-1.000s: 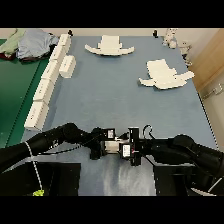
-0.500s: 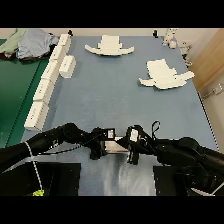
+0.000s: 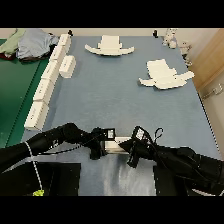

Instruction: Fold the box.

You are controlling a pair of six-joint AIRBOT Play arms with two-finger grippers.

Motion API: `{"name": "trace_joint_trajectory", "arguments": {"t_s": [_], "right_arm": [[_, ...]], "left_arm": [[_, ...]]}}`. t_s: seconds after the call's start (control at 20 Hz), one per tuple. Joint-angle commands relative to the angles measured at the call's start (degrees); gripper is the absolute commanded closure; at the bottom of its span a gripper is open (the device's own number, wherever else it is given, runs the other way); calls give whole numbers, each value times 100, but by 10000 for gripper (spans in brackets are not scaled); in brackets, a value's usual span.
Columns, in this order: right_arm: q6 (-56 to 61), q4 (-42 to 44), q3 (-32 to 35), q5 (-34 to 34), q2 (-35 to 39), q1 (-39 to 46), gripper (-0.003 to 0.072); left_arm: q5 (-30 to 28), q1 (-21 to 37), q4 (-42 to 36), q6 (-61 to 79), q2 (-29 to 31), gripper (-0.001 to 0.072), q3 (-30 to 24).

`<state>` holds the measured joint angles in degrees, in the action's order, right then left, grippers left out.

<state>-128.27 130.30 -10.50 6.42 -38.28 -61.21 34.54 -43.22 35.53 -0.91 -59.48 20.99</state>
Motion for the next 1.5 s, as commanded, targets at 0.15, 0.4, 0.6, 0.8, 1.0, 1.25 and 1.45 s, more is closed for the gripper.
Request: {"name": "trace_joint_trajectory", "arguments": {"t_s": [0.15,0.4,0.6,0.8,1.0,1.25,1.45], "right_arm": [[188,26,256,-317,-267,-164,682],[188,24,254,-435,-343,-177,682],[188,22,254,-439,-343,-177,681],[188,22,254,-439,-343,-177,681],[186,4,203,-474,-289,-177,681],[186,-50,116,-590,96,-173,681],[144,-175,111,-767,155,-103,681]], "left_arm": [[0,-2,0,0,-2,288,-2],[0,-2,0,0,-2,288,-2],[0,-2,-2,0,-2,288,-2],[0,-2,0,0,-2,288,-2],[0,-2,0,0,-2,288,-2],[0,-2,0,0,-2,289,-2],[2,-2,0,0,-2,288,-2]]}}
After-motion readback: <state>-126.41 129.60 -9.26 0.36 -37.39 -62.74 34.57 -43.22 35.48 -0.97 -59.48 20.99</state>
